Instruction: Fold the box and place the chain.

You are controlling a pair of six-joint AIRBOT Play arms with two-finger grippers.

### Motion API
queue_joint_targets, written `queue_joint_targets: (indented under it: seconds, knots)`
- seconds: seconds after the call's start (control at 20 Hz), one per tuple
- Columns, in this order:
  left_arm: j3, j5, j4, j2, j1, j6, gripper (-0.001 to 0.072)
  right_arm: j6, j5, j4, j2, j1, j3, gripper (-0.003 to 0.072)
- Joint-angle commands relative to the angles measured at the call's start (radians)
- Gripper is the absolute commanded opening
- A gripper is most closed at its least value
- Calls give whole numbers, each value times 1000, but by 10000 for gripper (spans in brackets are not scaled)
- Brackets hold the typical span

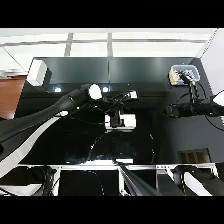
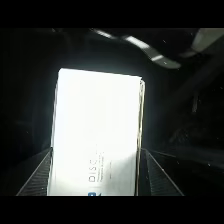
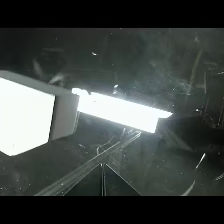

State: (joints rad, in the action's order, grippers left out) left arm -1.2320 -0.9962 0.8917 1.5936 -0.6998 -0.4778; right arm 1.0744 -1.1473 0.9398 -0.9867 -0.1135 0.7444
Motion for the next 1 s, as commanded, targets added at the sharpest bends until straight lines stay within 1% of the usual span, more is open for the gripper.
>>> queue_joint_targets:
  seconds: [0.0, 0.1, 0.25, 0.35, 0.4, 0.5, 0.55, 0.6, 0.65, 0.75, 0.85, 0.95]
  knots:
    - [-15, -34, 56, 3, -15, -6, 715, -3, 16, 0, 0, -1, 0, 15]
    - [-18, -32, 136, 3, -44, -21, 714, -2, 16, 0, 0, -1, 0, 15]
    - [-18, -26, 302, 7, -106, -81, 713, -2, 19, 0, 0, 0, 0, 16]
    - [-18, -10, 329, 13, -119, -103, 708, -2, 27, 0, 0, 0, 0, 15]
    - [-18, -14, 340, 12, -122, -103, 601, -2, 29, 0, 0, -1, 0, 15]
    - [-37, -72, 400, 2, -122, -158, 351, -2, 31, 0, 0, -1, 0, 15]
    - [-56, -103, 467, -13, -119, -241, 270, -2, 30, 0, 0, 0, 0, 15]
    - [-72, -123, 532, -34, -110, -314, 270, -2, 29, -1, 0, -1, 0, 15]
    - [-86, -144, 591, -66, -92, -371, 270, -2, 29, -1, 0, -1, 0, 15]
    - [-90, -178, 661, -152, -24, -472, 274, -1, 24, -1, 0, -1, 0, 15]
    - [-90, -250, 720, -239, 90, -624, 276, -1, 14, 0, 0, -1, 0, 15]
    - [-90, -359, 799, -301, 257, -802, 276, -1, 8, -1, 0, 0, 0, 15]
